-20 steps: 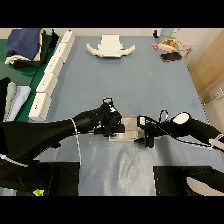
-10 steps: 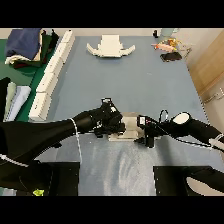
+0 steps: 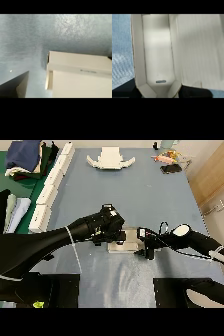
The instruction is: Fold the box.
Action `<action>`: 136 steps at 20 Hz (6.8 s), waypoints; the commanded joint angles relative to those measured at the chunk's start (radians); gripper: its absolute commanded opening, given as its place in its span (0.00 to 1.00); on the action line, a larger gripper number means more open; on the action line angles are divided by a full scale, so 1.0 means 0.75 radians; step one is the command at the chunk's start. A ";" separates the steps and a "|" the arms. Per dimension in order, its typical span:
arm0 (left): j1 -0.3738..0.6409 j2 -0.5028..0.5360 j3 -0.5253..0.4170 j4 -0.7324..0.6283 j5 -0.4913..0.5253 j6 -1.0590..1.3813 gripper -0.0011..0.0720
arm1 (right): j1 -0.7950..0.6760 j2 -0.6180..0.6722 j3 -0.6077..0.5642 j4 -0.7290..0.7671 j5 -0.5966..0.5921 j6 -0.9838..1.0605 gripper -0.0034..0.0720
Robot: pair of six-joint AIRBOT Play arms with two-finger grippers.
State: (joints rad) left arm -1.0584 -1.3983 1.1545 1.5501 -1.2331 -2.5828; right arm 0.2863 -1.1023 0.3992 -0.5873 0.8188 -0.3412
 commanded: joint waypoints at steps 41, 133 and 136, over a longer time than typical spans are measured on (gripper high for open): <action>0.601 0.355 -0.914 -1.442 0.829 3.678 1.00 | 0.000 0.001 0.001 0.000 0.000 0.000 0.73; 0.473 0.235 -0.845 -1.509 0.874 3.768 0.83 | -0.281 0.301 0.004 -0.290 0.258 0.342 1.00; 0.473 0.235 -0.846 -1.508 0.874 3.768 0.83 | -0.318 0.396 0.004 -0.288 0.335 0.481 1.00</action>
State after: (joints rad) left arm -0.7044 -1.2217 0.5201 0.4187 -0.5774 0.2436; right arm 0.0803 -0.8677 0.4011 -0.7929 1.0195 -0.0738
